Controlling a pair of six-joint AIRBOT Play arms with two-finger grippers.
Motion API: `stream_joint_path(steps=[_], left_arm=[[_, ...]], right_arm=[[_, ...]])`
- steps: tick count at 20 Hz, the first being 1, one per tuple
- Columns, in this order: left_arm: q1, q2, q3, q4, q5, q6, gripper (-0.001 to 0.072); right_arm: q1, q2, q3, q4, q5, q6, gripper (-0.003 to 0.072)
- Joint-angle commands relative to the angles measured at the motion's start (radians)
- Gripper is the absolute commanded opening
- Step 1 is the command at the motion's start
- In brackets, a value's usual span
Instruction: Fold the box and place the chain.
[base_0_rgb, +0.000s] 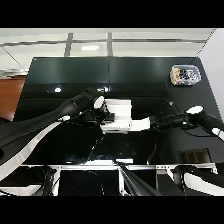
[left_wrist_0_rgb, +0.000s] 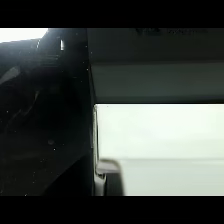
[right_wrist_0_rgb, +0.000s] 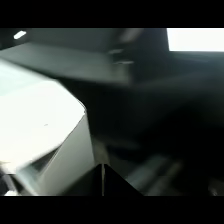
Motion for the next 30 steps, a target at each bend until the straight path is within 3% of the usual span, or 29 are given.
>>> stream_joint_path(steps=[1, 3, 5, 6, 10, 11, 12, 13, 19, 25, 27, 30], left_arm=[[0.001, 0.001, 0.001, -0.003, 0.0, 0.0, 0.0026], [0.001, 0.001, 0.001, -0.003, 0.0, 0.0, 0.0025], [0.001, 0.001, 0.001, -0.003, 0.0, 0.0, 0.0026], [0.001, 0.001, 0.001, -0.003, 0.0, 0.0, 0.0026], [0.001, 0.001, 0.001, -0.003, 0.0, 0.0, 0.0026], [0.001, 0.001, 0.001, -0.003, 0.0, 0.0, 0.0026], [0.001, 0.001, 0.001, -0.003, 0.0, 0.0, 0.0026], [0.001, 0.001, 0.001, -0.003, 0.0, 0.0, 0.0026], [0.001, 0.001, 0.001, -0.003, 0.0, 0.0, 0.0026], [0.001, 0.001, 0.001, -0.003, 0.001, 0.0, 0.0025], [0.001, 0.001, 0.001, -0.003, 0.0, 0.0, 0.0026], [0.001, 0.001, 0.001, -0.003, 0.001, 0.0, 0.0026]], right_arm=[[0.064, -0.039, 0.019, 0.14, 0.017, -0.132, 0.0015], [0.064, -0.039, 0.031, 0.132, 0.024, -0.131, 0.0045], [0.064, -0.039, 0.046, 0.13, 0.032, -0.131, 0.0547], [0.064, -0.039, 0.058, 0.13, 0.047, -0.131, 0.0593], [0.095, -0.039, 0.122, 0.13, 0.1, -0.111, 0.0589], [0.113, -0.039, 0.138, 0.129, 0.097, -0.09, 0.0549], [0.133, -0.039, 0.156, 0.114, 0.091, -0.069, 0.0426], [0.154, -0.039, 0.179, 0.09, 0.084, -0.038, 0.0426], [0.298, -0.039, 0.333, -0.212, 0.02, 0.312, 0.0426], [0.488, -0.039, 0.414, -0.554, -0.097, 0.692, 0.0425], [0.544, -0.049, 0.438, -0.648, -0.139, 0.797, 0.0369], [0.626, -0.103, 0.504, -0.825, -0.087, 0.976, 0.0369]])
